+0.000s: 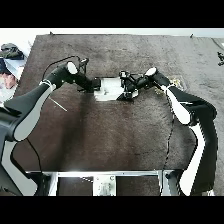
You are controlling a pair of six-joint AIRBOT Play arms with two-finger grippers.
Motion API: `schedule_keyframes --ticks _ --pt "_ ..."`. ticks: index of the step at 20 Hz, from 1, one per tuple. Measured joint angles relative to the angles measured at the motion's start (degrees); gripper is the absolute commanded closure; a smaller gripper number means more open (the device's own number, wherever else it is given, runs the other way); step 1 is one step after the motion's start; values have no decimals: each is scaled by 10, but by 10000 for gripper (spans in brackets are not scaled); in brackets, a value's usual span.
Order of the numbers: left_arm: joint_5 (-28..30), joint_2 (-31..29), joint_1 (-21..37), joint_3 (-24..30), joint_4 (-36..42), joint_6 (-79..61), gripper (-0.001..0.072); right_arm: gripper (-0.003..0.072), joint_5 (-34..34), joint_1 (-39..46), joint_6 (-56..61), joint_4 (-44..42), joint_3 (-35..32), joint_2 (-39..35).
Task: Fold the box and place the chain.
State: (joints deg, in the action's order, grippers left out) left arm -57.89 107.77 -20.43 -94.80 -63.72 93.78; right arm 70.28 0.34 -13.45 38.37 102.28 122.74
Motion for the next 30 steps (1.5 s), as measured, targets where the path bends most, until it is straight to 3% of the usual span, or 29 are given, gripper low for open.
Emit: schedule_keyframes --ticks 11,25,29,30 --pt "-142 94 -56 -171 -150 117 357 368 0 0 0 0 0 0" --pt "-160 128 -78 -201 -266 196 367 368 0 0 0 0 0 0" --pt "-160 133 -82 -205 -283 213 439 368 0 0 0 0 0 0" --pt "-159 133 -83 -205 -285 218 489 368 0 0 0 0 0 0"
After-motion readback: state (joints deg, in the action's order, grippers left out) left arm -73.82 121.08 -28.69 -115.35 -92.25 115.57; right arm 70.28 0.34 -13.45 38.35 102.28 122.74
